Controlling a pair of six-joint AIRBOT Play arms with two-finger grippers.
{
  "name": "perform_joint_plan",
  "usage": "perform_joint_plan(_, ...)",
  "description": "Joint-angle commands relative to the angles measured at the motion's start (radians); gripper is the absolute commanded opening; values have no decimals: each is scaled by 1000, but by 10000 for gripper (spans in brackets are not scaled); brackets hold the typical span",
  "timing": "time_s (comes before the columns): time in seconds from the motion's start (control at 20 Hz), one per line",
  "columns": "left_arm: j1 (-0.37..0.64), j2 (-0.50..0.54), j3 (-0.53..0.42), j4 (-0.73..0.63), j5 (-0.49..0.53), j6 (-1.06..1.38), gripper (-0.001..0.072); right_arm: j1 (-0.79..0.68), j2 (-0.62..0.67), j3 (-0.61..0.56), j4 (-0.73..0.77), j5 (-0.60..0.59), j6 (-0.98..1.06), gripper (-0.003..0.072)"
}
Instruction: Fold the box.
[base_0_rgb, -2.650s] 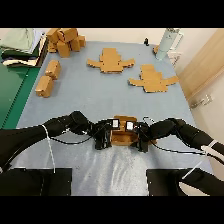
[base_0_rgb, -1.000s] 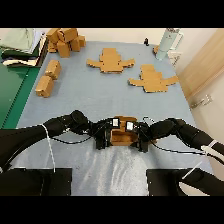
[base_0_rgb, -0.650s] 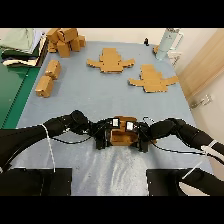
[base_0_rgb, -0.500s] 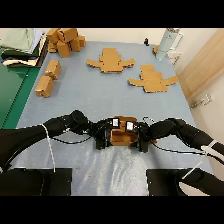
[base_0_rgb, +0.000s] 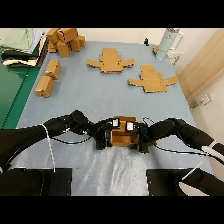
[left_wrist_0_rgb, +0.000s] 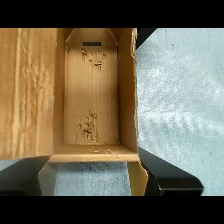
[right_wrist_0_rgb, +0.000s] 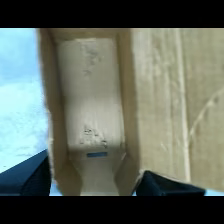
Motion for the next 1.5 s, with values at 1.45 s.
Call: perform_joint_plan(1.45,0,0,0,-1,4,1,594,-7,445,3,-196,-215,1203,602)
